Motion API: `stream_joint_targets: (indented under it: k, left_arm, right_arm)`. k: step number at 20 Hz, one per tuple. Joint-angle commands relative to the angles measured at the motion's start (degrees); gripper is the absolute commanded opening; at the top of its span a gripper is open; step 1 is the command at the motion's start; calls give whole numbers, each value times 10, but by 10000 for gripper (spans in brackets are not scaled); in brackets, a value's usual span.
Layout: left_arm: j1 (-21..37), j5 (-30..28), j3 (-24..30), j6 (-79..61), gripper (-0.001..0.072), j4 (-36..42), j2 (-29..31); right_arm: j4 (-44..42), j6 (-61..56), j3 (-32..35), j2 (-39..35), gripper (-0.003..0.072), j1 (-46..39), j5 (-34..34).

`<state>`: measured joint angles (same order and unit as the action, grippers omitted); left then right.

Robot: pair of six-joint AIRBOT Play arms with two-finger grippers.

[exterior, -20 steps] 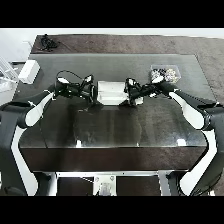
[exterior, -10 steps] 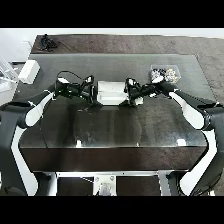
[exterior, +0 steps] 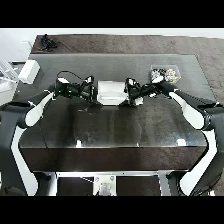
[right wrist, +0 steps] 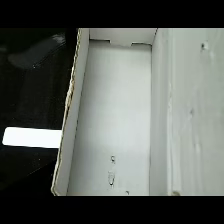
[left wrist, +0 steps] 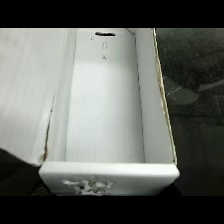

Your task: Fold the box and place the chain.

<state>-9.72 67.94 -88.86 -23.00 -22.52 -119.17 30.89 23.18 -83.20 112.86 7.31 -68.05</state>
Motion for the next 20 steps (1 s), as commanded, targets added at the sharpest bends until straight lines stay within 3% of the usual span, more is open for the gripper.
stream_joint_targets:
  k: [1,20]
  left_arm:
    - [0,-1,0,0,355,9,0]
    - [0,-3,0,0,355,24,0]
  right_arm:
    - [0,0,0,0,587,0,0]
    - [0,0,0,0,586,0,0]
